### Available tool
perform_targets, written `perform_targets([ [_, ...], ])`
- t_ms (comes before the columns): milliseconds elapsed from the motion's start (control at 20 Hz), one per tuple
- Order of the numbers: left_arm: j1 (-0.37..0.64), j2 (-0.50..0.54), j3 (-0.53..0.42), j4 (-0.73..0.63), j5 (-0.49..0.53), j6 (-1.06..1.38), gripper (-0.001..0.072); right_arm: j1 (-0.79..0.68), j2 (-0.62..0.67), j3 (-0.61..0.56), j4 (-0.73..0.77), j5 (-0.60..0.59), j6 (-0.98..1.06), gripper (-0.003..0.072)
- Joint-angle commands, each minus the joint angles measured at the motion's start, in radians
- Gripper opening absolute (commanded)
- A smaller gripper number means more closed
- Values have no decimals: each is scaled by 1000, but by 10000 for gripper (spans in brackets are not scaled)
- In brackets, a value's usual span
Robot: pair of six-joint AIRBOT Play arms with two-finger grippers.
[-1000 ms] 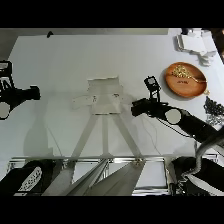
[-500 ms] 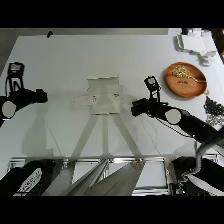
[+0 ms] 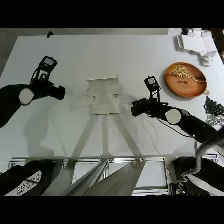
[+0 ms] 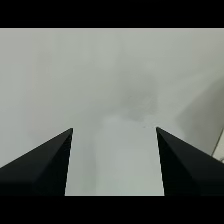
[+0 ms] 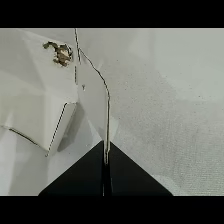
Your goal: Fold the box and place the chain.
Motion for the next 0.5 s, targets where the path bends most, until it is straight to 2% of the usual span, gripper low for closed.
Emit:
perform_targets([
  [0,23,-176,214,-383,-221,344,578,1,1,-1,0,1,0,14],
  [100,72,-277,332,-616,-418,596,579,1,1,-1,0,1,0,14],
  [200,126,-364,407,-764,-552,755,579,1,1,-1,0,0,0,14],
  [350,199,-487,452,-1025,-705,1000,580,1,1,-1,0,1,0,14],
  [450,214,-561,466,-1123,-744,1107,581,1,1,-1,0,1,0,14],
])
